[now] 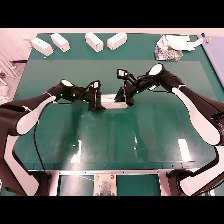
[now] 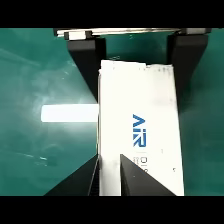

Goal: Fold the box and place the chain.

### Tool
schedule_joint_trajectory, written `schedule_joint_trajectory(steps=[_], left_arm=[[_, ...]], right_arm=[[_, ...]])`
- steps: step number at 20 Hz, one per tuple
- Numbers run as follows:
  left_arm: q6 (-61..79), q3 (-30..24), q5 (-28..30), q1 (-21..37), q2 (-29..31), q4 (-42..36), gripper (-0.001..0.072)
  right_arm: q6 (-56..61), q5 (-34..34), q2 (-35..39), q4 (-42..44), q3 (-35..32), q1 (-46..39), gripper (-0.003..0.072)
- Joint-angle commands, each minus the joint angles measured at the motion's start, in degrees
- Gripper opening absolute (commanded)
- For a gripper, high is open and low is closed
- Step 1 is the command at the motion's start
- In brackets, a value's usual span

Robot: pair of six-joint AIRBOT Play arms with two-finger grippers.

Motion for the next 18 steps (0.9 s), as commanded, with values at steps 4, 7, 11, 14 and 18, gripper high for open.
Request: schedule_joint_trajectory(steps=[4,7,11,14,18], left_arm=[[-0.33,0.02,0.46,0.13,0.04,-0.17,0.0470],[-0.33,0.02,0.46,0.13,0.04,-0.17,0.0470],[-0.33,0.02,0.48,0.13,0.04,-0.17,0.0470],[-0.31,0.02,0.48,0.13,0.04,-0.17,0.0470],[-0.31,0.02,0.46,0.13,0.04,-0.17,0.0470]], right_arm=[[-0.52,3.61,0.02,2.75,-1.95,-0.13,0.0157],[-3.19,3.98,0.09,8.50,-1.90,-1.14,0.0156],[-3.21,3.48,0.39,12.79,-1.31,-3.30,0.0066],[-3.17,-1.66,0.37,14.38,-2.29,-5.09,0.0023],[-3.23,-4.07,-1.03,14.34,-5.95,-4.81,0.0008]])
